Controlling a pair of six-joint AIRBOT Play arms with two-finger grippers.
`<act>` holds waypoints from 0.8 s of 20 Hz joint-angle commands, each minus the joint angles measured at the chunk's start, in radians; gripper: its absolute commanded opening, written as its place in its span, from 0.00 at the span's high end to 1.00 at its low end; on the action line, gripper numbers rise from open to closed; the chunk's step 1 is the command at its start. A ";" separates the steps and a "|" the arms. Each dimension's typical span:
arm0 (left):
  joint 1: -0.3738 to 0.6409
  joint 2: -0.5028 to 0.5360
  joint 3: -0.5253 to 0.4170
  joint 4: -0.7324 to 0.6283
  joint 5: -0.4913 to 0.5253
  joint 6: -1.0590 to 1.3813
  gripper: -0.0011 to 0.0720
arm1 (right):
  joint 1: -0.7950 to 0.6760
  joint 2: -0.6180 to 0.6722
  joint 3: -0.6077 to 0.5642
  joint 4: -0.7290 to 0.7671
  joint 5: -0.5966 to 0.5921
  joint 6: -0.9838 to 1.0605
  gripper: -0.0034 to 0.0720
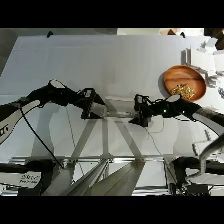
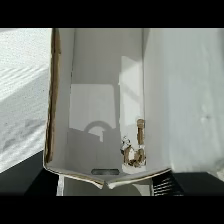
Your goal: Fold the box and place the chain.
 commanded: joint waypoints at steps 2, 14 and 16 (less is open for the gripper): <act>-0.005 -0.003 -0.001 -0.003 -0.017 0.008 0.03 | 0.000 0.001 0.001 0.000 0.000 0.000 0.27; -0.126 -0.033 0.000 -0.005 0.205 -0.092 0.03 | 0.000 0.001 0.001 0.000 0.000 0.000 0.27; -0.136 -0.033 0.000 -0.003 0.227 -0.106 0.03 | 0.000 0.001 0.001 0.000 0.000 0.000 0.27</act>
